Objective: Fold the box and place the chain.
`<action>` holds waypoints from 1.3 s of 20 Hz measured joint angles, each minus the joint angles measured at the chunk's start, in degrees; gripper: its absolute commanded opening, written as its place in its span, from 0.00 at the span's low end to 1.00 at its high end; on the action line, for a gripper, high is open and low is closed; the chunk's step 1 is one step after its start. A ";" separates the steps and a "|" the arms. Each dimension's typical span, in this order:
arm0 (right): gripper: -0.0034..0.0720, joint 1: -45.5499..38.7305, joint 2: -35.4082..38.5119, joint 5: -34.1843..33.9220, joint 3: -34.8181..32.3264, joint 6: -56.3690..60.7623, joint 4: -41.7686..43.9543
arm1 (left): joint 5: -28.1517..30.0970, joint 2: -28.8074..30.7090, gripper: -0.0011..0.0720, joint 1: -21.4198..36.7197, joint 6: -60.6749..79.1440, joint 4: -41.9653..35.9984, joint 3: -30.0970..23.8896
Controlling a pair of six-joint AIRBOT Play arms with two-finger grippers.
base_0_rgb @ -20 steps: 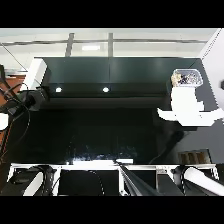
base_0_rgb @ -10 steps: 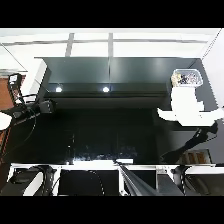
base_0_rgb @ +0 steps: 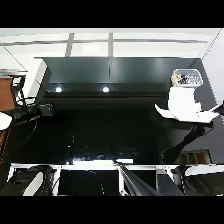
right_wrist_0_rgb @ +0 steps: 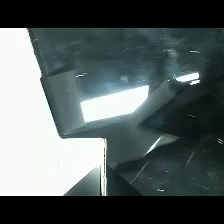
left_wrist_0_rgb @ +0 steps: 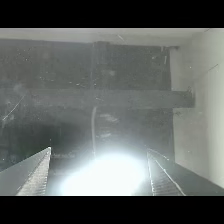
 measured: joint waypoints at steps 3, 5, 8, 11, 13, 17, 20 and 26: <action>0.07 1.09 1.77 3.37 -2.64 -0.46 2.43 | -0.02 0.00 0.99 0.00 0.00 -0.07 0.02; 0.07 1.99 5.42 3.98 -8.04 -2.47 6.82 | -0.02 0.00 0.99 0.00 0.00 -0.11 0.02; 0.07 4.17 13.09 1.49 -18.69 -6.29 13.79 | 0.42 0.00 0.99 0.00 -0.11 -0.90 0.00; 0.07 9.05 22.40 -6.64 -32.33 -9.57 22.23 | 0.48 -0.07 0.99 -0.04 -0.50 -2.64 0.00; 0.07 14.58 28.35 -13.49 -41.75 -11.69 29.79 | 0.37 -0.33 0.99 -0.37 -0.63 -3.85 0.00; 0.07 32.85 38.12 -31.82 -56.26 -14.62 47.50 | 0.61 -2.38 0.99 -2.10 -0.63 -6.86 0.02; 0.07 47.69 40.94 -43.10 -60.35 -15.89 53.24 | 0.44 -7.23 0.99 -4.42 0.15 -14.51 0.09; 0.07 65.33 42.45 -55.63 -62.49 -16.22 56.63 | -7.91 -26.95 0.99 -6.62 15.69 -40.63 5.20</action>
